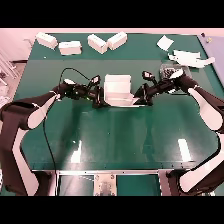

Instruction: Fold the box and place the chain.

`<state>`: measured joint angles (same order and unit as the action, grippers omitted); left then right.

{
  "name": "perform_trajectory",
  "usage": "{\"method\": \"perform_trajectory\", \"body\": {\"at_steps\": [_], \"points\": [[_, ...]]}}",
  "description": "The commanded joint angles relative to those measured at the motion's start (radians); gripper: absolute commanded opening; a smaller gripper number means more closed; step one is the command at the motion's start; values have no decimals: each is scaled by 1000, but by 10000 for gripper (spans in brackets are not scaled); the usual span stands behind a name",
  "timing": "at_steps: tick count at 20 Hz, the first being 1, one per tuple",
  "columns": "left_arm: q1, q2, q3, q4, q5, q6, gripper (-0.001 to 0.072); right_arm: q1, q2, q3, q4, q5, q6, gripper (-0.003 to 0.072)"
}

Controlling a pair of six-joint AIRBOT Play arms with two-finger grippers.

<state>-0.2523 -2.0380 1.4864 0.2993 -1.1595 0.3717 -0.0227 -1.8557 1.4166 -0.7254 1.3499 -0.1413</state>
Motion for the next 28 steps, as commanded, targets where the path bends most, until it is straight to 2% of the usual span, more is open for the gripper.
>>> {"method": "perform_trajectory", "body": {"at_steps": [1,2,4,10,16,18,20,21,22,24,25,28], "points": [[0,0,0,0,0,0,534,35,0,-5,3,-67,-1,391],[0,0,0,0,0,0,534,41,0,-5,3,-69,-1,354],[0,0,0,0,0,0,534,49,0,-5,5,-71,0,211],[0,0,0,0,-1,-1,534,95,0,-5,59,-106,-1,188],[0,0,0,0,-1,-1,534,114,0,-5,60,-127,-1,199],[0,0,0,0,-1,-1,534,114,-3,-5,60,-127,-2,395],[0,0,0,0,-1,-1,534,114,-13,-5,60,-121,-39,404],[0,0,0,0,-1,-2,534,115,-20,-6,60,-109,-62,468],[0,0,0,0,-1,-2,534,114,-27,-6,60,-99,-72,594],[0,0,0,0,-1,-2,534,114,-35,-9,59,-97,-80,624],[0,0,0,0,-1,-2,534,112,-37,-9,59,-97,-80,679],[0,0,0,0,-1,-2,534,112,-38,-8,55,-97,-80,679]]}}
